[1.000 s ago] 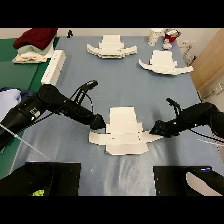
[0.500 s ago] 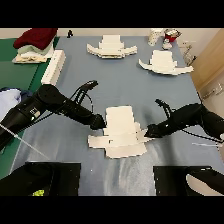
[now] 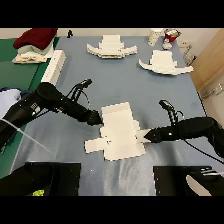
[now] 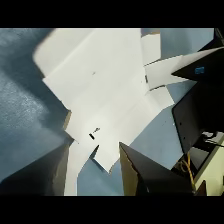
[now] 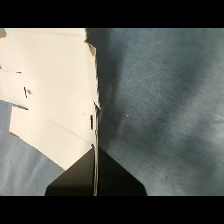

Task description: Fold the box.

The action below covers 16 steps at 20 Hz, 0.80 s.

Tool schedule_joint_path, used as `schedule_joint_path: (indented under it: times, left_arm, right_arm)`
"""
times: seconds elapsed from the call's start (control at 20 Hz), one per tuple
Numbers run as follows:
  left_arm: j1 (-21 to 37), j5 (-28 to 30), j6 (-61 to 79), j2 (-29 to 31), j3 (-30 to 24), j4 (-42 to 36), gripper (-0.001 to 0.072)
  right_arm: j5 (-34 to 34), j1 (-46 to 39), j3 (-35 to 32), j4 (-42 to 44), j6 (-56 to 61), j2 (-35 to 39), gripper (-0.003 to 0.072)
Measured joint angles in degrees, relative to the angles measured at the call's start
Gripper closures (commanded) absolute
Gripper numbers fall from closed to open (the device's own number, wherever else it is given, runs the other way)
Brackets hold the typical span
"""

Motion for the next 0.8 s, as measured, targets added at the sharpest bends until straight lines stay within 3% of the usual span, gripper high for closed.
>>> schedule_joint_path:
  times: [0.2, 0.45, 0.5, 0.55, 0.8]
  left_arm:
    - [2.51, 1.09, 6.91, -8.79, 0.90, -5.62, 0.0238]
    - [3.45, 0.96, 15.02, -22.82, 6.12, -11.96, 0.0240]
    - [3.45, 0.44, 16.39, -25.18, 7.13, -12.98, 0.0306]
    - [3.45, -0.79, 18.16, -27.41, 8.17, -14.43, 0.0426]
    - [3.52, -8.44, 27.74, -33.88, 12.02, -19.54, 0.0436]
  right_arm:
    - [1.01, 0.15, -1.25, 0.09, -0.07, 1.81, 0.0682]
    - [1.11, 0.22, -1.60, 0.20, -0.07, 1.86, 0.0682]
    - [1.11, 0.22, -1.62, 0.20, -0.07, 1.86, 0.0682]
    - [1.09, 0.22, -1.66, 0.20, -0.07, 1.86, 0.0682]
    - [0.87, 0.22, -1.66, 0.11, 0.15, 1.84, 0.0682]
